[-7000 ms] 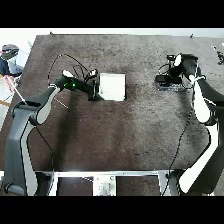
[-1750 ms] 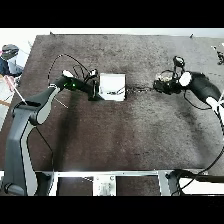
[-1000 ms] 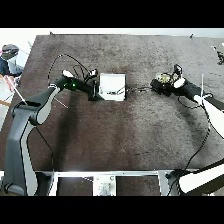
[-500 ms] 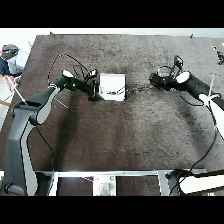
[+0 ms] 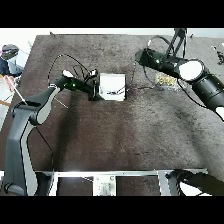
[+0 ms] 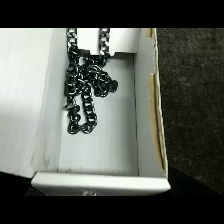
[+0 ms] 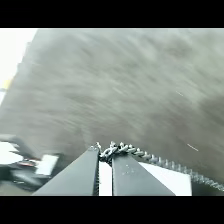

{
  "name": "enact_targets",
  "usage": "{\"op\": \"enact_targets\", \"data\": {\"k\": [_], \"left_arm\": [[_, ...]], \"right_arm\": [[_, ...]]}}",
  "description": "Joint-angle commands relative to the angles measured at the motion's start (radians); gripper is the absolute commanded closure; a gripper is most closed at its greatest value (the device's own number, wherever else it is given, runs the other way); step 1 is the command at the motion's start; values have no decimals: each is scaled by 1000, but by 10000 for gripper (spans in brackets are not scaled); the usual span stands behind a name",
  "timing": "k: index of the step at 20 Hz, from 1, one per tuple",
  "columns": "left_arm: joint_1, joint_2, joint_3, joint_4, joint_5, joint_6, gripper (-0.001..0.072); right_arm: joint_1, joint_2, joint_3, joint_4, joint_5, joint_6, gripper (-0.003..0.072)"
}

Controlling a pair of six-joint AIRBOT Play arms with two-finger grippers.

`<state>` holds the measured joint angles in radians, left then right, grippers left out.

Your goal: Fold the box and place the chain.

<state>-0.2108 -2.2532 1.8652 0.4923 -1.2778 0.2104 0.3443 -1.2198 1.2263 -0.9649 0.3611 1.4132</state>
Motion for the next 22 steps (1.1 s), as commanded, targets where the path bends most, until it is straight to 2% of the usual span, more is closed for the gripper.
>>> {"op": "enact_targets", "data": {"k": [1,6,15,19,20,21,22], "left_arm": [[1,1,0,0,0,0,172],[1,1,0,0,3,0,172],[1,1,0,0,3,0,172],[1,1,0,0,3,0,172],[1,1,0,0,3,0,172],[1,1,0,0,3,0,172],[1,1,0,0,3,0,172]], "right_arm": [[115,13,50,0,-85,-8,676],[189,-59,153,-25,-89,-34,676],[166,-251,133,-45,28,-1,677],[123,-286,91,-53,83,31,661],[113,-292,91,-61,124,30,426],[98,-293,91,-95,165,31,328],[77,-291,91,-121,204,31,348]]}}
